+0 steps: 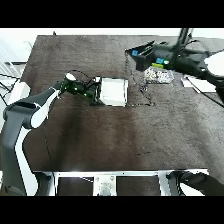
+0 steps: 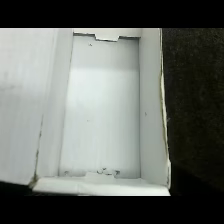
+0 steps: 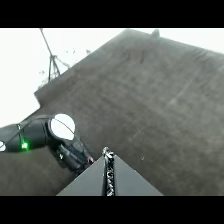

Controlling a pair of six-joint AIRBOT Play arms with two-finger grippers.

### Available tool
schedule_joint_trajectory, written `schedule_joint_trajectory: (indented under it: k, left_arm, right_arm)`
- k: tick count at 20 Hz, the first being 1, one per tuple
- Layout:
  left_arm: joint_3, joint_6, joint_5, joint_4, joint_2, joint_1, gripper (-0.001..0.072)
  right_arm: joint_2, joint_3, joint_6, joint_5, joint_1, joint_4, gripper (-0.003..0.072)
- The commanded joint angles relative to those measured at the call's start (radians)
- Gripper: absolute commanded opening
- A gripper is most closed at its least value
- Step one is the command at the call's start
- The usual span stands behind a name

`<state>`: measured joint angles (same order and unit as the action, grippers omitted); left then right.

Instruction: Fold the box and place the chain.

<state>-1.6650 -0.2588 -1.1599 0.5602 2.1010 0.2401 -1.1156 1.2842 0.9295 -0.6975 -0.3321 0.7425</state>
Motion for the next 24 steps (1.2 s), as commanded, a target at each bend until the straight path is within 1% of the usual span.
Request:
schedule_joint_trajectory:
  k: [1,5,8,10,14,17,21,24]
  left_arm:
    - [0.000,0.000,0.000,0.001,0.000,0.000,0.0628]
    - [0.000,0.000,0.000,0.001,0.000,0.000,0.0627]
    - [0.000,0.000,0.000,0.001,0.000,0.000,0.0627]
    - [0.000,0.000,0.000,0.001,0.000,0.000,0.0627]
    - [0.000,0.000,0.000,0.001,0.000,0.000,0.0627]
    - [0.000,0.000,0.000,0.000,0.000,0.000,0.0628]
    - [0.000,0.000,0.000,0.001,0.000,0.000,0.0628]
    - [0.000,0.000,0.000,0.000,0.000,0.000,0.0627]
  right_arm:
    - [-0.078,0.001,0.000,0.020,-0.027,0.000,0.0012]
    - [-0.128,0.001,0.000,0.057,-0.036,0.002,0.0012]
    - [-0.117,0.013,0.000,0.095,-0.026,0.023,0.0012]
    - [-0.096,0.028,0.000,0.094,-0.017,0.045,0.0012]
    - [-0.021,0.041,0.013,0.042,0.025,0.118,0.0012]
    - [0.007,0.041,0.034,0.021,0.069,0.135,0.0012]
    - [-0.008,0.038,0.045,0.021,0.081,0.138,0.0012]
    - [-0.040,0.000,0.099,0.021,0.066,0.137,0.0012]
